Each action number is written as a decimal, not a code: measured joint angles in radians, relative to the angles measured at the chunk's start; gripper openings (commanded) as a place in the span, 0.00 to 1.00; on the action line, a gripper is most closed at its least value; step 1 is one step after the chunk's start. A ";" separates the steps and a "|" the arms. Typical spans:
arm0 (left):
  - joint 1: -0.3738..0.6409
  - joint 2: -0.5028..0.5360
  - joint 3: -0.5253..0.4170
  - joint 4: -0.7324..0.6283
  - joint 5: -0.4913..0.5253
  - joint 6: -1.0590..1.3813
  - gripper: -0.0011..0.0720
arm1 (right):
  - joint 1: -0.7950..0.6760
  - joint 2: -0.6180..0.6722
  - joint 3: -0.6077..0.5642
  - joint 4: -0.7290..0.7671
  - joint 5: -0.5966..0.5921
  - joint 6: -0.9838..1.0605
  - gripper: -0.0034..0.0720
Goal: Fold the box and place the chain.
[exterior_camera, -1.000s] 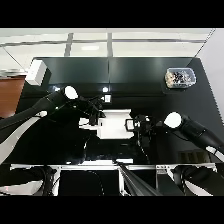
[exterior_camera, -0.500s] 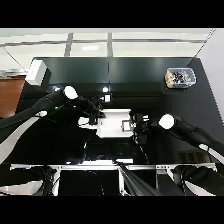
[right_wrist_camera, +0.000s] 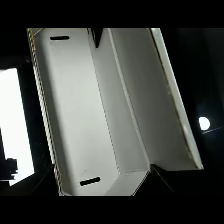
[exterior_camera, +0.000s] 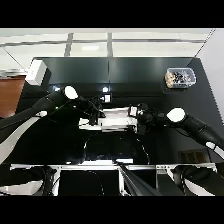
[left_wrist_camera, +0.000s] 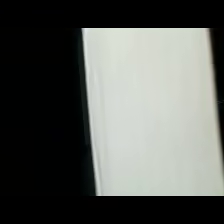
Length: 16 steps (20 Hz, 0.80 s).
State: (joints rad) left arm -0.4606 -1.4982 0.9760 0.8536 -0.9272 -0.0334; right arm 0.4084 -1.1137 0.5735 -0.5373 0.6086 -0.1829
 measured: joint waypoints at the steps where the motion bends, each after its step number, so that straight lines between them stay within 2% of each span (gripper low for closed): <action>1: 0.000 0.000 0.000 0.000 0.000 0.000 0.06 | -0.008 -0.001 0.000 0.007 0.002 -0.005 0.97; 8: 0.000 0.000 0.000 0.000 -0.001 0.000 0.06 | -0.061 -0.037 0.001 0.069 0.035 -0.121 0.97; 16: 0.000 0.000 0.000 0.000 -0.002 0.001 0.05 | -0.070 -0.167 0.016 0.167 0.117 -0.300 0.97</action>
